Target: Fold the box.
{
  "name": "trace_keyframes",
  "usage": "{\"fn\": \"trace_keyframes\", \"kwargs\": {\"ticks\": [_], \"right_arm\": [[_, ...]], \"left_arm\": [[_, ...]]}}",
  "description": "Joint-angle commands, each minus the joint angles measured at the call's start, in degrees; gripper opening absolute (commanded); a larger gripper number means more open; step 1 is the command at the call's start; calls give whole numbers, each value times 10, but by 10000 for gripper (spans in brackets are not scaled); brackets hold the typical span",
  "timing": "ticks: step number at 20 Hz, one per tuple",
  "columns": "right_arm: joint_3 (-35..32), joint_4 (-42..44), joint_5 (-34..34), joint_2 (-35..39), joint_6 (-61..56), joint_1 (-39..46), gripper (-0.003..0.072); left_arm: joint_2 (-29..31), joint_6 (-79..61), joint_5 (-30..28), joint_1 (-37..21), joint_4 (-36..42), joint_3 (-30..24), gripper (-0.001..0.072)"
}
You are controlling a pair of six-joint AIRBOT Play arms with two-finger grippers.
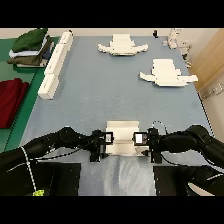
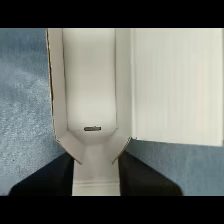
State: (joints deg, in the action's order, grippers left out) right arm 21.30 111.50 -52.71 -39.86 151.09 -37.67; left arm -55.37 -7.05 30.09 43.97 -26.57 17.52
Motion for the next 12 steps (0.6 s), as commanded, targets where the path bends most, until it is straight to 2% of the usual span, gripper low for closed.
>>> {"fn": "trace_keyframes", "kwargs": {"ticks": [1, 2, 3, 4, 6, 12], "right_arm": [[0, 13, 12, -9, 12, -12, 285], [0, 13, 12, -9, 11, -14, 198], [0, 13, 13, -9, 11, -14, 155], [0, 13, 15, -9, 11, -14, 152], [0, 14, 25, -9, 11, -14, 76], [0, 48, 41, -19, 13, -14, 76]], "left_arm": [[0, 0, 0, 0, 0, 0, 422], [0, 0, 0, 0, 0, 0, 422], [0, 0, 0, 0, 0, 0, 422], [0, 0, 0, 0, 0, 0, 422], [0, 0, 0, 0, 0, 0, 422], [0, 0, 0, 0, 0, 0, 422]]}}
